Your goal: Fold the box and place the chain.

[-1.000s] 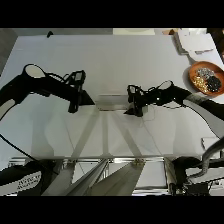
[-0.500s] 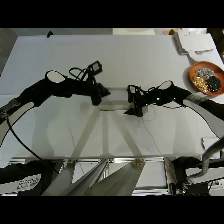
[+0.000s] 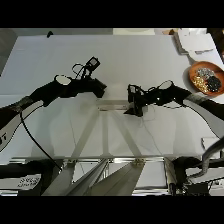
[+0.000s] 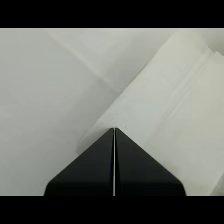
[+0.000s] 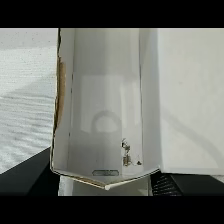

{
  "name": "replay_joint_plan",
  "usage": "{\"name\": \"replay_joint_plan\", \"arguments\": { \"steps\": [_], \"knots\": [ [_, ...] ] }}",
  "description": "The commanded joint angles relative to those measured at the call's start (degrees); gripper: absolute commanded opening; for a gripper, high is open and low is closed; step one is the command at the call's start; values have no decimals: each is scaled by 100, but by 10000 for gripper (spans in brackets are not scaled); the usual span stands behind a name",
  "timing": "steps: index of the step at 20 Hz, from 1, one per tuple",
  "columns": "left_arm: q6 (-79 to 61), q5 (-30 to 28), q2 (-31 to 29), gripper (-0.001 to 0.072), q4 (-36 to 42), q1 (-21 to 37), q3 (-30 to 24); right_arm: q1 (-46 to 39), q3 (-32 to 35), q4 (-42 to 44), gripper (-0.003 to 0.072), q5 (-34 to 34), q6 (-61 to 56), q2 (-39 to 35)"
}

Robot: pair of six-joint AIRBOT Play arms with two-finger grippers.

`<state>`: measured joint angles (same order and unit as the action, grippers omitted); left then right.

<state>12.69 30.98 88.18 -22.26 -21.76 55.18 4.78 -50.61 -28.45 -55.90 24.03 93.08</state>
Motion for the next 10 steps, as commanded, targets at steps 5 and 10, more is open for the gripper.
{"name": "replay_joint_plan", "arguments": {
  "steps": [5, 10],
  "knots": [
    [0, 1497, -1102, 84, -621, 452, 7, 4, 2, -2, 466, -7, 2, 0],
    [-219, 2791, -1572, 95, -2310, 531, 2, 4, 2, -2, 466, -7, 2, 2]
  ]
}}
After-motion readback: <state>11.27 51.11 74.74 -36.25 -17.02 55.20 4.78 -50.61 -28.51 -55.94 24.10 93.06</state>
